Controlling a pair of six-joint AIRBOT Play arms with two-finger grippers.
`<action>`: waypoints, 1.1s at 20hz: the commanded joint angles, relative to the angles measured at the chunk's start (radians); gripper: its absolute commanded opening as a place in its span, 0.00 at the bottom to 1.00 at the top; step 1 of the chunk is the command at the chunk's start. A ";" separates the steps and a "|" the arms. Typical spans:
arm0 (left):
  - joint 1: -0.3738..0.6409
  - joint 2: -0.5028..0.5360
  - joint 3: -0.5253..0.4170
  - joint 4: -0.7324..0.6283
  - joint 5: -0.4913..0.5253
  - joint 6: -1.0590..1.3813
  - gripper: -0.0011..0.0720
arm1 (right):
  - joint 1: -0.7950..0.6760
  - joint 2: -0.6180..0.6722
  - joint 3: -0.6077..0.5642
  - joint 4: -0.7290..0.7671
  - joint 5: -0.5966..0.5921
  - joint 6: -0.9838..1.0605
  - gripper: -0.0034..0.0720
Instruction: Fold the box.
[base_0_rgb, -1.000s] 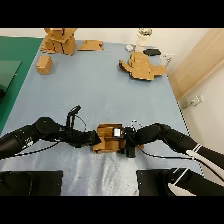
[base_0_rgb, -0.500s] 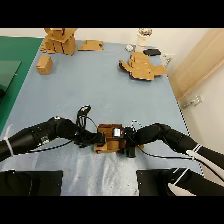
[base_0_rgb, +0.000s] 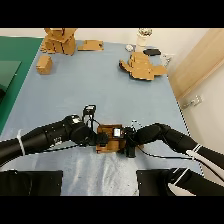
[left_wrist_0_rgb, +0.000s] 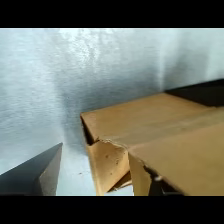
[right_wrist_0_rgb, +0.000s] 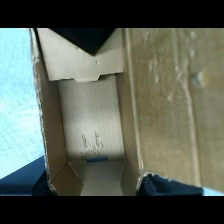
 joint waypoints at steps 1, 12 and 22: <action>-0.048 -0.048 0.050 0.089 -0.063 -0.090 0.82 | 0.000 0.000 0.000 0.000 0.000 0.000 0.84; -0.113 -0.248 0.196 0.124 -0.177 -0.089 0.58 | 0.000 0.000 0.000 0.000 0.000 0.000 0.84; -0.114 -0.248 0.196 0.126 -0.174 -0.116 0.03 | 0.000 0.000 0.000 0.000 0.000 0.000 0.84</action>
